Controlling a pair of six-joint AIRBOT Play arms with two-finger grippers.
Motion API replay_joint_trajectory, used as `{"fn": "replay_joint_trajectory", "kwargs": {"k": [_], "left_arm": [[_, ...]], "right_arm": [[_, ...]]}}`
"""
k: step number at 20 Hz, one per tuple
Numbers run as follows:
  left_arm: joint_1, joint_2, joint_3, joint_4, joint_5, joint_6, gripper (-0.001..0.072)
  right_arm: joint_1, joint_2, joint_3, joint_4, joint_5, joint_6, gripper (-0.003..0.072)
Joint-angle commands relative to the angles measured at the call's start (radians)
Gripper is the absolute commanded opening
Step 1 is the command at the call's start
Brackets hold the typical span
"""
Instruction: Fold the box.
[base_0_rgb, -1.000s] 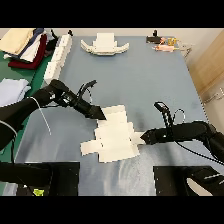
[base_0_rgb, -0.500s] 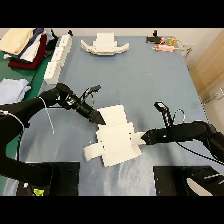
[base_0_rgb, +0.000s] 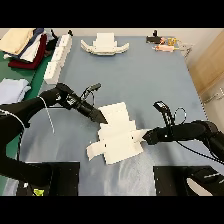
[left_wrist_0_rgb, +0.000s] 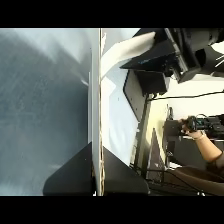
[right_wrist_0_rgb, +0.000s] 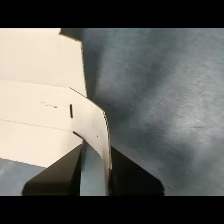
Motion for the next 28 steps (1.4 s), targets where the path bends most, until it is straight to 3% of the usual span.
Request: {"fn": "replay_joint_trajectory", "kwargs": {"k": [1, 3, 5, 9, 12, 14, 18, 20, 28], "left_arm": [[0.000, 0.005, 0.031, -0.024, 0.003, 0.087, 0.0012], [-0.011, 0.030, 0.051, -0.019, 0.044, 0.125, 0.0012], [-0.032, 0.072, 0.054, 0.005, 0.095, 0.183, 0.0011], [-0.136, 0.171, 0.053, 0.169, 0.314, 0.212, 0.0010], [-0.241, 0.256, 0.041, 0.224, 0.389, 0.248, 0.0008], [-0.304, 0.334, -0.012, 0.223, 0.492, 0.316, 0.0008], [-0.408, 0.472, -0.217, 0.159, 0.772, 0.472, 0.0008], [-0.449, 0.511, -0.298, 0.148, 0.857, 0.529, 0.0008], [-0.540, 0.515, -0.368, 0.148, 0.858, 0.566, 0.0012]], "right_arm": [[0.000, 0.001, 0.040, -0.300, 0.008, 0.099, 0.0241], [0.000, 0.002, 0.075, -0.480, 0.005, 0.215, 0.0241], [0.000, 0.003, 0.113, -0.567, 0.006, 0.282, 0.0242], [0.000, 0.003, 0.203, -0.588, 0.006, 0.344, 0.0241], [0.000, 0.003, 0.241, -0.676, 0.008, 0.513, 0.0241], [0.000, 0.002, 0.241, -0.702, 0.009, 0.582, 0.0241], [0.000, 0.001, 0.241, -0.693, 0.009, 0.627, 0.0241], [0.000, 0.000, 0.241, -0.690, 0.010, 0.634, 0.0241], [0.000, 0.001, 0.241, -0.653, 0.025, 0.660, 0.0241]]}}
